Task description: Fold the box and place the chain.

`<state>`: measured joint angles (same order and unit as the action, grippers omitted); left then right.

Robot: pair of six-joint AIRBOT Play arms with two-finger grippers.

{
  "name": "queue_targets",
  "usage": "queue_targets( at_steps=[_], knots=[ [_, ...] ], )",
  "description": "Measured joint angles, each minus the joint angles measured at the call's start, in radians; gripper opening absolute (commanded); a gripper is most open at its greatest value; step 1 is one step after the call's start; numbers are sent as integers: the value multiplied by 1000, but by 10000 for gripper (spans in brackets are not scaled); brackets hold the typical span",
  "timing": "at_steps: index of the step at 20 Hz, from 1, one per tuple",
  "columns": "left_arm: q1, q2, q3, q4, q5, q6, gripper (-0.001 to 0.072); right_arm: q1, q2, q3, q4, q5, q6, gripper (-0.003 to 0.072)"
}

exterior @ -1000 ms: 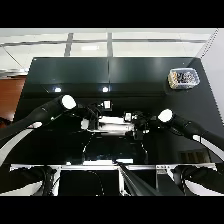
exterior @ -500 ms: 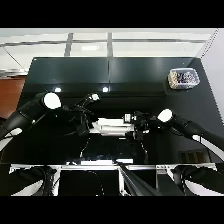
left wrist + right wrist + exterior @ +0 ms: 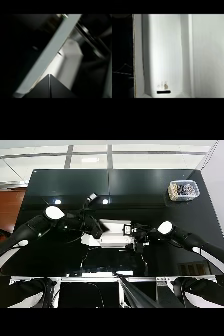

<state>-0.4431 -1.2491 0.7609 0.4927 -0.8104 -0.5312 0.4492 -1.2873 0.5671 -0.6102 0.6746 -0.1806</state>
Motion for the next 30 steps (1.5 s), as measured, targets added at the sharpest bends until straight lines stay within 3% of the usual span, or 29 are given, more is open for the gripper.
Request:
queue_targets(
  at_steps=[5, 12, 15, 19, 22, 23, 24, 25, 30],
  knots=[
    [0, -79, -2, 54, 119, 21, 23, 0, 0, 0, 0, -1, 1, 227],
    [12, -165, 6, 33, 81, 25, 22, 0, 0, 0, 0, -1, -1, 227],
    [69, -102, 17, 51, 35, 14, 22, 0, 0, 0, -1, 0, -1, 227],
    [183, 66, 8, 114, -69, -33, 22, 0, 0, 0, 0, -1, 0, 227],
    [236, 178, -45, 140, -171, 101, 37, 0, 0, 0, 0, -2, 0, 227],
    [244, 198, -64, 143, -194, 169, 240, 0, 0, 0, 0, -2, 0, 227],
    [248, 213, -87, 150, -211, 248, 597, 0, 0, 0, 0, -2, 0, 227],
    [246, 223, -108, 158, -220, 323, 712, 0, 0, 0, 0, -2, 0, 227],
    [156, 214, -164, 257, -127, 535, 703, 0, 0, 0, 0, -2, 0, 227]
  ],
)
